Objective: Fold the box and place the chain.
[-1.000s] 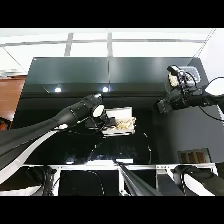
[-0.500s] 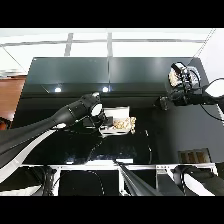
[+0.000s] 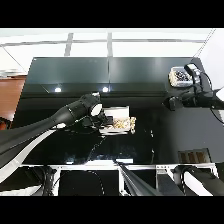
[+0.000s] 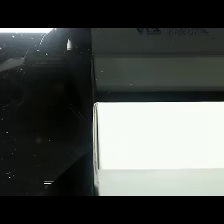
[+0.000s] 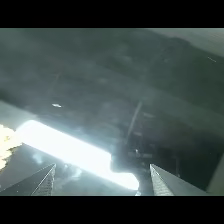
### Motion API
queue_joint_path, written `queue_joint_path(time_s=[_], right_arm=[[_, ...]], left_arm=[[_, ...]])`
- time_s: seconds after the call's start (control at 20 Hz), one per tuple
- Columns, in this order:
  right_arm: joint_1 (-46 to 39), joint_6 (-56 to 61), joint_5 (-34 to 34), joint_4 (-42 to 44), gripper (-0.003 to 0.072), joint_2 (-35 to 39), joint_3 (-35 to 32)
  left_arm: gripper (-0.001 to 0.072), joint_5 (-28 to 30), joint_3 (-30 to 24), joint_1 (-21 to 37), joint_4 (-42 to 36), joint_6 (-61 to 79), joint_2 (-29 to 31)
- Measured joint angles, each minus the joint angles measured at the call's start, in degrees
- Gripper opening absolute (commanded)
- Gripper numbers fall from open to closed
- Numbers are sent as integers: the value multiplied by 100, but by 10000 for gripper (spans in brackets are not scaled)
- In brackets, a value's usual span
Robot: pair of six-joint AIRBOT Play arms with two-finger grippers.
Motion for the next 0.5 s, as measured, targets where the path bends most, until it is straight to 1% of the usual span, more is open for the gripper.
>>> queue_joint_path(time_s=[0.15, 0.25, 0.35, 0.5], right_arm=[[-330, -157, -461, 881, 691, 87, -680], [-284, -498, -610, 1379, 691, 114, -990], [-61, -817, -702, 1467, 691, 120, -1161], [461, -1392, -839, 1058, 690, 129, -1274]], left_arm=[[33, 20, 0, 13, 13, 9, 0], [33, 20, 0, 20, 13, 15, 0], [32, 22, 0, 20, 13, 15, 0], [33, 28, 0, 20, 20, 15, 0]])
